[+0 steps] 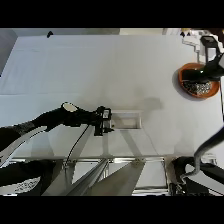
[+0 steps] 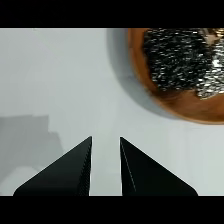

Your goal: Fold the box and place the chain.

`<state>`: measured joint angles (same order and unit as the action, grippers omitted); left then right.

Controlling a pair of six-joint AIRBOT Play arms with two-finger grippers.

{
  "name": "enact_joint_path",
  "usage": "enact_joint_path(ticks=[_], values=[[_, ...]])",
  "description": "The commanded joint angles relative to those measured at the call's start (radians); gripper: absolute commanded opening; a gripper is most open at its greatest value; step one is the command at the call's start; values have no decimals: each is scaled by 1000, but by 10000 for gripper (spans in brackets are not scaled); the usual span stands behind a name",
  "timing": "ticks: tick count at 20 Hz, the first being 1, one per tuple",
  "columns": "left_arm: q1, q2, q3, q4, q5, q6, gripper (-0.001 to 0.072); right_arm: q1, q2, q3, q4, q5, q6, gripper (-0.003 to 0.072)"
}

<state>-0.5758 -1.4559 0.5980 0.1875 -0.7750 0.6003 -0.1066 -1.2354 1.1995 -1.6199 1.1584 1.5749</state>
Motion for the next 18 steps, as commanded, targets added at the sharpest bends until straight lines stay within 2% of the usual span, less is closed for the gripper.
enact_joint_path(ticks=[1,9,18], values=[[1,1,1,0,0,0,66,-178,-144,80,1,-42,-81,203],[1,1,1,0,0,0,66,-213,-404,166,2,-97,-137,201],[1,1,1,0,0,0,66,-213,-459,166,2,-145,-145,197]])
